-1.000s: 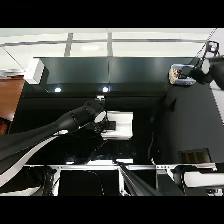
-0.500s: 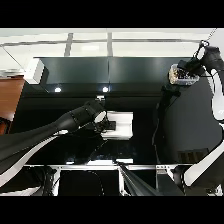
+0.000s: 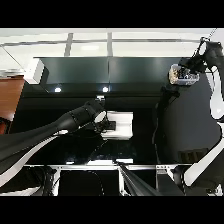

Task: Fold the box and place the chain.

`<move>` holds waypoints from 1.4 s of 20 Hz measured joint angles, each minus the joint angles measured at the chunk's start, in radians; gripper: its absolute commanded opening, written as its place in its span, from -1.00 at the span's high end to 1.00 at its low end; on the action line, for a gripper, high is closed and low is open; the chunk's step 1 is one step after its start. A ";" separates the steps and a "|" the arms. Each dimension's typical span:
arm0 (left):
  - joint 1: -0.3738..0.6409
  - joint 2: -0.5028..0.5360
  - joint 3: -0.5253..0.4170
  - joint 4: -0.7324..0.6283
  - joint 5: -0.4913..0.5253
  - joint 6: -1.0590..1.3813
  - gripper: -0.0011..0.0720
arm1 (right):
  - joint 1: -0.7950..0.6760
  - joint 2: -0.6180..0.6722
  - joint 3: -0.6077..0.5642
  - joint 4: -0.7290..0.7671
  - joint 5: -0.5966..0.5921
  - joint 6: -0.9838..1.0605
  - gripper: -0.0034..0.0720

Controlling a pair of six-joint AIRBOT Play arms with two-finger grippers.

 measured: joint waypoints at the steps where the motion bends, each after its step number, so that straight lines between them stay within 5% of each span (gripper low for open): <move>1: 0.000 0.000 0.000 0.000 0.000 0.000 0.90 | 0.000 -0.002 0.007 0.006 0.024 -0.002 -0.24; 8: 0.000 0.000 0.000 0.000 -0.001 0.000 0.90 | 0.002 -0.049 0.024 0.061 0.068 0.052 -0.23; 9: 0.000 0.000 0.000 0.000 -0.001 0.000 0.90 | 0.002 -0.055 0.024 0.061 0.063 0.060 -0.07; 12: 0.000 0.000 0.000 0.000 -0.002 0.000 0.90 | 0.000 -0.063 0.025 0.047 0.043 0.077 0.88; 18: 0.000 0.000 0.000 0.000 -0.002 0.000 0.90 | -0.001 0.013 0.025 0.033 0.057 0.005 0.88; 28: 0.000 0.000 0.000 0.000 -0.002 0.000 0.90 | -0.001 0.400 0.026 0.105 0.113 -0.187 0.88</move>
